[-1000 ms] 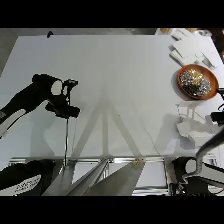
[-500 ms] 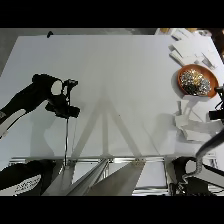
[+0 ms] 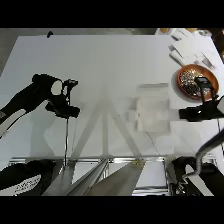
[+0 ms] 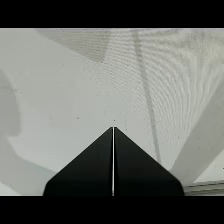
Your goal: Fold the box and place the chain.
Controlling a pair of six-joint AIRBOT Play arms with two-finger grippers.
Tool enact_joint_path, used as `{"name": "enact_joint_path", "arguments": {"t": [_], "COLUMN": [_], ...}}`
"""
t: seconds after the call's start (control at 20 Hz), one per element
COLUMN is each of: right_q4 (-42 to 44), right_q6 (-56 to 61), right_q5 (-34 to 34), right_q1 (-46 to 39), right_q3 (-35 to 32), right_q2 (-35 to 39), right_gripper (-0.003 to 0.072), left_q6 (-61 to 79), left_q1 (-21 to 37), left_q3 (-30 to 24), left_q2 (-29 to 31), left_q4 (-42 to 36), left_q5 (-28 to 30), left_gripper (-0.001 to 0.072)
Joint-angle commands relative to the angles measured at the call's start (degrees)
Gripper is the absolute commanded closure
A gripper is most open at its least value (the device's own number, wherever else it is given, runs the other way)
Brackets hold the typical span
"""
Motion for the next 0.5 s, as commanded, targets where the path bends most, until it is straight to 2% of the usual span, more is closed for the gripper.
{"name": "enact_joint_path", "arguments": {"t": [0.0, 0.1, 0.15, 0.25, 0.35, 0.45], "right_q4": [8.0, 8.1, 8.0, 8.0, 7.8, 7.3], "right_q6": [5.6, 7.8, 9.1, 11.6, 13.5, 15.2], "right_q5": [-5.9, -6.5, -6.9, -9.7, -13.8, -15.9], "right_q1": [11.1, 16.5, 18.9, 23.6, 27.3, 29.2], "right_q3": [-7.3, -9.5, -10.2, -11.7, -12.6, -12.9], "right_q2": [8.6, 8.9, 8.9, 8.9, 8.9, 8.0], "right_gripper": [0.0671, 0.0671, 0.0671, 0.0671, 0.0671, 0.0671], "left_q6": [2.4, 6.0, 9.7, 20.9, 33.9, 46.0], "left_q1": [0.0, 0.0, 0.0, 0.0, 0.1, 0.1], "left_q3": [0.0, 0.0, 0.0, 0.0, -0.1, 0.0], "left_q2": [0.0, -0.1, -0.1, -0.1, -0.2, -0.5], "left_q4": [0.4, -0.7, -3.2, -11.8, -24.1, -36.3], "left_q5": [4.8, 9.4, 11.3, 14.5, 16.3, 16.6], "left_gripper": [0.0701, 0.07, 0.0663, 0.0407, 0.0319, 0.0297]}}
